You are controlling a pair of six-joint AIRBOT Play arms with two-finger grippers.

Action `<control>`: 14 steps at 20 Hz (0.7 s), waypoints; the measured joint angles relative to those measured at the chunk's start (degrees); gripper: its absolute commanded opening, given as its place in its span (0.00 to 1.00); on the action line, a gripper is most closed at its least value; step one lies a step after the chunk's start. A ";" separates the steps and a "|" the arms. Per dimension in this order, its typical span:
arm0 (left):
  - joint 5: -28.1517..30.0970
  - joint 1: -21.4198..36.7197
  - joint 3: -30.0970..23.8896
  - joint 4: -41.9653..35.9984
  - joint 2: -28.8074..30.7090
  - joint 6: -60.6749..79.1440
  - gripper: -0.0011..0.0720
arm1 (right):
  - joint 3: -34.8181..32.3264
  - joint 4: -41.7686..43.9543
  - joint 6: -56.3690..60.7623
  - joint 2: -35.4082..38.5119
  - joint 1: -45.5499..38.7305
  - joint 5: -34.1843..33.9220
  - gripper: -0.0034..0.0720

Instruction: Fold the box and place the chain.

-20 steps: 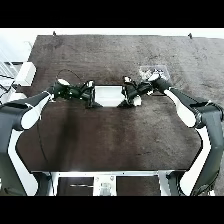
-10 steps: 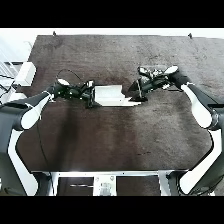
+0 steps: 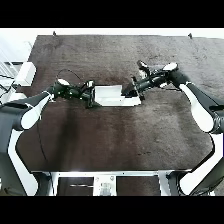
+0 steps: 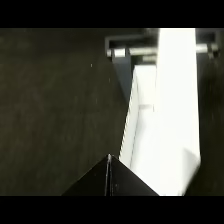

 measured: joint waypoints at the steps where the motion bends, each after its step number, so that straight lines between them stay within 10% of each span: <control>1: 0.00 0.00 0.00 0.04 0.00 0.00 0.66 | -0.09 0.22 0.28 0.00 0.59 -1.77 0.06; 14: 0.52 0.02 0.00 0.66 0.00 0.02 0.66 | -1.64 5.64 12.35 -2.82 2.56 -25.33 0.06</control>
